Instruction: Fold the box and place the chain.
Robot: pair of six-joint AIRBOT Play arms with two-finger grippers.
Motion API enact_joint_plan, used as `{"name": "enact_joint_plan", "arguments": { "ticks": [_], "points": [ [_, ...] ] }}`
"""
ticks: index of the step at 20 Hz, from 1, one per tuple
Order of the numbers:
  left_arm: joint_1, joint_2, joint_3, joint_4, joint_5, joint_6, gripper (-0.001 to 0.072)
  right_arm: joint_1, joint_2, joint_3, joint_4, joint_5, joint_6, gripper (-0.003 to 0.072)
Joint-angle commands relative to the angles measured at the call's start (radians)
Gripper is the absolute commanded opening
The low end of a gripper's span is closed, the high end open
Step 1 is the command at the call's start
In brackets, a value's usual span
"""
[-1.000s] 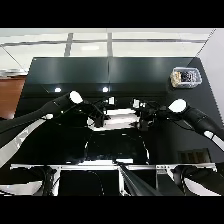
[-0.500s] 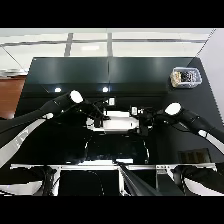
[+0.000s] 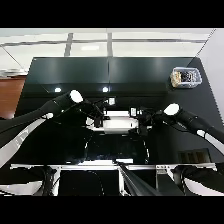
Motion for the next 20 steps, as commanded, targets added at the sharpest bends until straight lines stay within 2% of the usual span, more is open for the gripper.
{"name": "enact_joint_plan", "arguments": {
  "ticks": [1, 14, 15, 17, 18, 19, 20],
  "points": [
    [0.0, 0.001, 0.001, -0.002, -0.002, 0.0, 0.0029, 0.001, -0.018, 0.0, -0.001, -0.006, 0.011, 0.0706],
    [0.0, 0.001, 0.001, -0.002, -0.001, 0.0, 0.0029, 0.001, -0.037, 0.0, -0.013, -0.028, 0.028, 0.0698],
    [0.0, 0.001, 0.001, -0.002, -0.001, 0.0, 0.0029, 0.001, -0.037, 0.0, -0.019, -0.028, 0.025, 0.0588],
    [0.0, 0.001, 0.001, -0.002, -0.001, 0.0, 0.0032, 0.001, -0.037, 0.0, -0.034, -0.029, 0.025, 0.0587],
    [0.0, 0.002, 0.005, -0.001, -0.012, -0.004, 0.007, 0.001, -0.037, 0.0, -0.041, -0.029, 0.025, 0.0587],
    [0.002, 0.005, 0.012, 0.002, -0.043, -0.008, 0.0251, 0.001, -0.037, 0.0, -0.047, -0.029, 0.025, 0.057],
    [0.005, 0.014, 0.02, 0.002, -0.072, -0.023, 0.043, 0.001, -0.037, 0.0, -0.052, -0.028, 0.025, 0.0458]
  ]
}}
